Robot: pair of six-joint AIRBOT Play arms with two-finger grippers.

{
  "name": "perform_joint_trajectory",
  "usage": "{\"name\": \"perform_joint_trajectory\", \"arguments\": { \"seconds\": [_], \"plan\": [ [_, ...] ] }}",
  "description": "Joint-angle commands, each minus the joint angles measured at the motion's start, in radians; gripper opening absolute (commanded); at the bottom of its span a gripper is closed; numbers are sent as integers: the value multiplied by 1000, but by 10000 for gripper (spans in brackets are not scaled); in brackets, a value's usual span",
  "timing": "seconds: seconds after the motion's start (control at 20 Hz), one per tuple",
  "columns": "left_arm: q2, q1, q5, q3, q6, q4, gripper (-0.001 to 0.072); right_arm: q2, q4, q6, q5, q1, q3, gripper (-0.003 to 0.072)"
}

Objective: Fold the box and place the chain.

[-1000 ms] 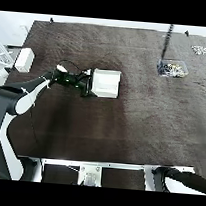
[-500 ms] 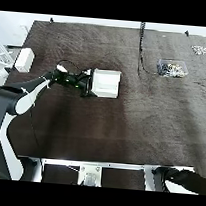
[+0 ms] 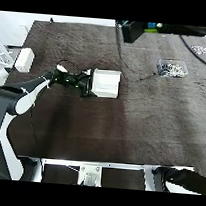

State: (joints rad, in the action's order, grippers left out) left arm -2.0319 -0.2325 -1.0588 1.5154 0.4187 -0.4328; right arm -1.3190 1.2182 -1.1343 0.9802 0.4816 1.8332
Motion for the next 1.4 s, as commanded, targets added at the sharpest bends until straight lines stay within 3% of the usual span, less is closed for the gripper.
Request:
{"name": "perform_joint_trajectory", "arguments": {
  "seconds": [0.0, 0.25, 0.7, 0.95, 1.35],
  "plan": [
    [0, 0, 1, 0, 0, 0, 365, -26, -56, 1, -14, 18, -36, 11],
    [0, 0, 1, 0, 0, 0, 365, -36, -30, 28, -14, 46, -35, 11],
    [0, 0, 1, 0, 0, 0, 366, 68, 440, -123, 88, 43, -26, 11],
    [0, 0, 1, 0, 0, 0, 366, 95, 416, -123, 152, 45, -26, 9],
    [0, 0, 1, 0, 0, 0, 366, -2, 119, -57, 120, 45, -41, 9]
  ]
}}
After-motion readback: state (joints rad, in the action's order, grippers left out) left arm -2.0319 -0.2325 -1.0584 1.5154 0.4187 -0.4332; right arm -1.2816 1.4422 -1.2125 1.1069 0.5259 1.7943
